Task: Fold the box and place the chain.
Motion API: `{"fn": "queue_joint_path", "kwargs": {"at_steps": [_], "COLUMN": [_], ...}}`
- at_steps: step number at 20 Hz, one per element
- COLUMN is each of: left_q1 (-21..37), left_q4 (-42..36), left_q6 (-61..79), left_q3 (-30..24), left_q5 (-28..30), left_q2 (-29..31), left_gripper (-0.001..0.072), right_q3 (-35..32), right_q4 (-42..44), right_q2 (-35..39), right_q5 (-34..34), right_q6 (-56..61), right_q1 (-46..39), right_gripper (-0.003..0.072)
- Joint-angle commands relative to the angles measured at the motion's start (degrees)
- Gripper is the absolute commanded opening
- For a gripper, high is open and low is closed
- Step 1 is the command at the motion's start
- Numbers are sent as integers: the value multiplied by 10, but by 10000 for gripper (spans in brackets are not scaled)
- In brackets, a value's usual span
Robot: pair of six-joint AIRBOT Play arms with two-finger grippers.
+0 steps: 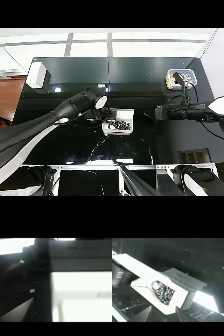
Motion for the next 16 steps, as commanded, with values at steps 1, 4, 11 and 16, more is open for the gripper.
{"fn": "queue_joint_path", "kwargs": {"at_steps": [1,4,11,16], "left_q1": [-3,42,357,361], "left_q4": [132,257,-464,-649], "left_q6": [56,66,689,1282], "left_q3": [-8,-111,-328,-328], "left_q5": [-69,-55,169,112], "left_q2": [68,172,192,104], "left_gripper": [471,471,471,719], "right_q3": [0,0,0,0], "right_q4": [-4,-5,-7,-6], "right_q2": [0,0,0,0], "right_q5": [8,5,-16,-26], "right_q6": [1,1,1,1], "right_q1": [-4,-4,-4,-4], "right_gripper": [348,348,348,348]}}
